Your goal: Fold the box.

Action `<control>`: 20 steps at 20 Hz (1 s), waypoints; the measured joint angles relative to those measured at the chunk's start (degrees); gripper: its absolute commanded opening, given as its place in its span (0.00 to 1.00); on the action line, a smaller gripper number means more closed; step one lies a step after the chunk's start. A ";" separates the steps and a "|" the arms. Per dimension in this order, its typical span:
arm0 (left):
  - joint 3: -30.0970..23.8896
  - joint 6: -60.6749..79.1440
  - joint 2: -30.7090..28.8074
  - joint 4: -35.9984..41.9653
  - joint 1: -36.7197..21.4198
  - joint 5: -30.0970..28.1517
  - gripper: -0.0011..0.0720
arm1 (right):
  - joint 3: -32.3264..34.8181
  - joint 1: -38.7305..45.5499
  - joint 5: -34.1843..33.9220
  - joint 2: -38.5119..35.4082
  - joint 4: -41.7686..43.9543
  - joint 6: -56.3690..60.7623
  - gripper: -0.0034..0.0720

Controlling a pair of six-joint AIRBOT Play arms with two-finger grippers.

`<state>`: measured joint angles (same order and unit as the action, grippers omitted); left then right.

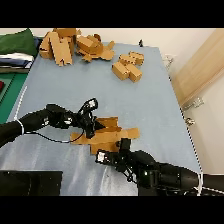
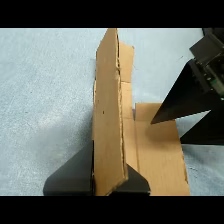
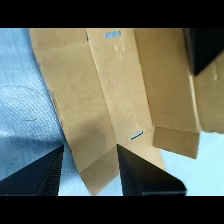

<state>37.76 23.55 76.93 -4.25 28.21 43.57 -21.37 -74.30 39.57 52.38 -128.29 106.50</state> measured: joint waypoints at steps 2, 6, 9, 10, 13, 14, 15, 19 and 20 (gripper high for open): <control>0.00 0.00 0.00 0.02 0.00 0.04 0.04 | -0.09 0.02 -0.02 0.35 -1.20 0.02 0.75; 0.00 -0.02 0.00 0.00 0.00 0.28 0.04 | -0.39 0.02 0.13 0.66 -2.71 -0.11 0.75; -0.02 -0.20 0.00 0.00 0.00 0.46 0.04 | -0.61 0.04 1.38 0.70 -2.54 -0.98 0.75; -0.02 -0.24 0.00 0.00 0.00 0.46 0.04 | -0.63 0.33 1.57 0.70 -2.43 -1.09 0.75; -0.02 -0.39 0.02 0.02 0.00 0.50 0.04 | -0.70 2.97 0.90 0.57 -2.05 -1.60 0.75; -0.02 -0.42 0.00 0.00 0.00 0.52 0.04 | -0.72 3.98 -0.28 0.28 -1.77 -2.27 0.75; -0.02 -0.42 0.02 0.02 0.00 0.50 0.04 | -0.72 4.87 -1.60 -0.07 -1.11 -3.37 0.75; -0.02 -0.44 0.00 0.02 0.00 0.52 0.04 | -0.72 7.91 -5.07 -1.31 0.98 -7.74 0.75; -0.02 -0.46 0.00 0.00 0.00 0.52 0.04 | -0.72 8.72 -5.60 -1.46 1.40 -8.57 0.75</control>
